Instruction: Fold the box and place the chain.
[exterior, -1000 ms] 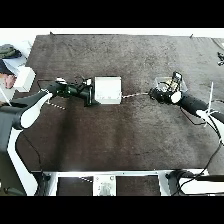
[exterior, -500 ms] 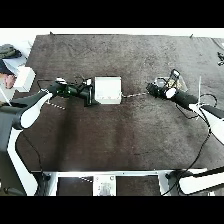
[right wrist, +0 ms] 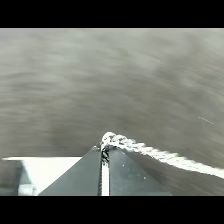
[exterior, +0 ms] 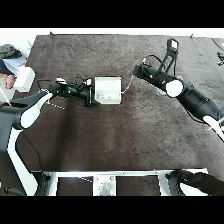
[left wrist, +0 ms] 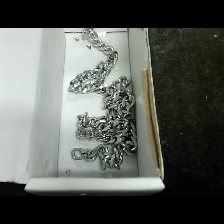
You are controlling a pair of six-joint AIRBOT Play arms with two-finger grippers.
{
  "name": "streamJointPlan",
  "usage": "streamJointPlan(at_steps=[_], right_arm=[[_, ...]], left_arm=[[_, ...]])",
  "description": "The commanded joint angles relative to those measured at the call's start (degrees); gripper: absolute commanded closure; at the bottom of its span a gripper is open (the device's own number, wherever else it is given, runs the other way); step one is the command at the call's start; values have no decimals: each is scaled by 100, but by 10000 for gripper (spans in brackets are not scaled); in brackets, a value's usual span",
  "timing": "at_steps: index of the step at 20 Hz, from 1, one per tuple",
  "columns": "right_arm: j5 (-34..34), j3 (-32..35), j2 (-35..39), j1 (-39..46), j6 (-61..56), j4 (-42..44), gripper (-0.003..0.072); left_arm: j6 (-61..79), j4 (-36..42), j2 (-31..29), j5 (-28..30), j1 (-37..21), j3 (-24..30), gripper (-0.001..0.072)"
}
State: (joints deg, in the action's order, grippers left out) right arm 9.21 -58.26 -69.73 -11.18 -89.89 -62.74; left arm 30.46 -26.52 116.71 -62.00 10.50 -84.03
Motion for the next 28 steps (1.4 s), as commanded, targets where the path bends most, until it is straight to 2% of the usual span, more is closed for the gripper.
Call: streamJointPlan(at_steps=[1, 8, 12, 13, 14, 15, 19, 23, 26, 28], right_arm=[[-645, -66, 363, -756, 94, 24, 697], [-811, -459, -369, -1554, -35, 24, 697], [-564, -448, -765, -1558, -33, 20, 696], [-428, -446, -824, -1517, -33, 2, 677], [-199, -444, -839, -1458, -26, -4, 566], [85, -442, -835, -1351, -9, -35, 449], [1014, -299, -597, -807, -13, -378, 454], [1012, 588, 15, 122, -170, -498, 454], [981, 1174, 7, 1040, -623, -496, 453], [881, 1268, -177, 1447, -745, -496, 453]], left_arm=[[0, -2, 2, 0, -2, 0, 423], [0, -2, 2, 2, -2, 0, 423], [0, -2, 2, 0, -2, 0, 424], [0, -2, 2, 2, -2, 0, 423], [0, -2, 2, 2, -2, 0, 423], [0, -2, 2, 2, -2, 0, 423], [0, -2, 2, 2, -2, 0, 423], [0, -2, 2, 2, -2, 0, 424], [0, -2, 2, 0, -2, 0, 424], [0, -2, 2, 0, -2, 0, 423]])
